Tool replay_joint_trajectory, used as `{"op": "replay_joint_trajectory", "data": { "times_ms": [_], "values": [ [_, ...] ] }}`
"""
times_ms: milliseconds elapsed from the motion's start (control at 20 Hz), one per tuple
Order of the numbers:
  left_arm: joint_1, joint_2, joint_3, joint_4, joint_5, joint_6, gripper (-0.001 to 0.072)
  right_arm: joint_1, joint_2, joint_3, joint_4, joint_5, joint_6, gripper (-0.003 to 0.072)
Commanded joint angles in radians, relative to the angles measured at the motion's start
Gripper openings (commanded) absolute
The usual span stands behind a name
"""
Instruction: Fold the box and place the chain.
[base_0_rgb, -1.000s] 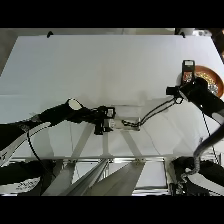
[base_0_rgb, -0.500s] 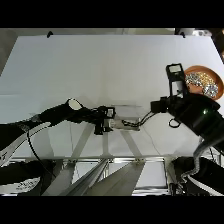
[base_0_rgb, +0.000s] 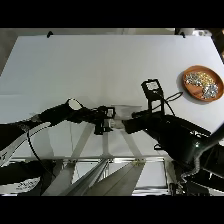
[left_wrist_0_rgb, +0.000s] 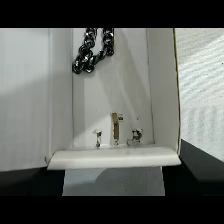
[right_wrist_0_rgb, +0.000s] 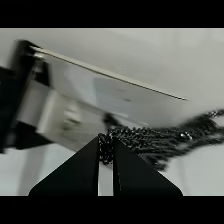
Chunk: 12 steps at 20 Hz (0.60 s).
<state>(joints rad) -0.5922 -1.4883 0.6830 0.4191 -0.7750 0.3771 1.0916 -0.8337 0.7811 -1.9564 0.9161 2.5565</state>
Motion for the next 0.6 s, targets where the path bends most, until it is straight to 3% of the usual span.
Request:
{"op": "replay_joint_trajectory", "data": {
  "times_ms": [0,250,450,550],
  "values": [
    [0.0,0.0,0.0,0.0,0.0,0.0,0.0338,0.025,-0.026,0.001,0.049,-0.174,0.039,0.0015],
    [0.0,0.0,0.0,0.0,0.0,0.0,0.0338,0.025,-0.095,0.001,0.126,-0.269,0.035,0.0014],
    [0.0,0.0,0.0,0.0,0.0,0.0,0.0338,0.025,-0.134,-0.004,0.13,-0.129,0.035,0.0014],
    [0.0,0.0,0.0,0.0,0.0,0.0,0.0338,0.025,-0.135,-0.013,0.127,-0.114,0.036,0.0015]
  ]
}}
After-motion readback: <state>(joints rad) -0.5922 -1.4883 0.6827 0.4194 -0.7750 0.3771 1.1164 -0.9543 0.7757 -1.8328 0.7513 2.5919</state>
